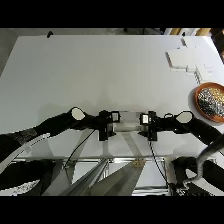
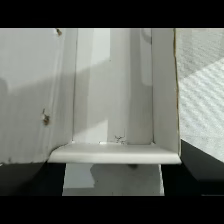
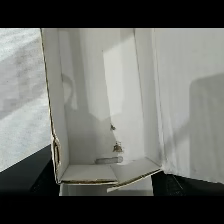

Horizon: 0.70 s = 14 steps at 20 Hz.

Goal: Fold the box and place the chain.

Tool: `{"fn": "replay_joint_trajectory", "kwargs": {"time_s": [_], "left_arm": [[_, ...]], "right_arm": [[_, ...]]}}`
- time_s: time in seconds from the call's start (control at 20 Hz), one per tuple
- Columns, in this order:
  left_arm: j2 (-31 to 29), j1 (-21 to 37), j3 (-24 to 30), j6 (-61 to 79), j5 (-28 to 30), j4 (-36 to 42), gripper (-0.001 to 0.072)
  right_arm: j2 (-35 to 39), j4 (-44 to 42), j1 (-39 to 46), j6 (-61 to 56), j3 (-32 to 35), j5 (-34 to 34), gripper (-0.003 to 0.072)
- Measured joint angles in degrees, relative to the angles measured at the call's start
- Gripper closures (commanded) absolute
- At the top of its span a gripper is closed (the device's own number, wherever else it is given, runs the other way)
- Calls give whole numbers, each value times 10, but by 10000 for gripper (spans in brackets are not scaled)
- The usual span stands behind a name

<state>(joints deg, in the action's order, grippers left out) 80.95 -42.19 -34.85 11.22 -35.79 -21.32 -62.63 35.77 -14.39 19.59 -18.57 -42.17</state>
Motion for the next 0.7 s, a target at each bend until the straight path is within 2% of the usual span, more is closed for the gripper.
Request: {"fn": "replay_joint_trajectory", "kwargs": {"time_s": [0.2, 0.25, 0.3, 0.5, 0.7], "left_arm": [[0, 0, 0, 0, 0, 0, 537], [0, 0, 0, 0, 0, 0, 537], [0, 0, 0, 0, 0, 0, 537], [0, -1, 0, -1, -5, 1, 537], [0, -1, 0, 2, -3, -1, 537]], "right_arm": [[0, -2, 0, 0, 0, 1, 333], [0, -1, 0, 0, 0, 0, 198], [2, 0, 0, 0, 0, 0, -19], [36, 35, 0, -38, 1, -5, -23], [103, 116, 0, -123, 1, -24, -18]]}}
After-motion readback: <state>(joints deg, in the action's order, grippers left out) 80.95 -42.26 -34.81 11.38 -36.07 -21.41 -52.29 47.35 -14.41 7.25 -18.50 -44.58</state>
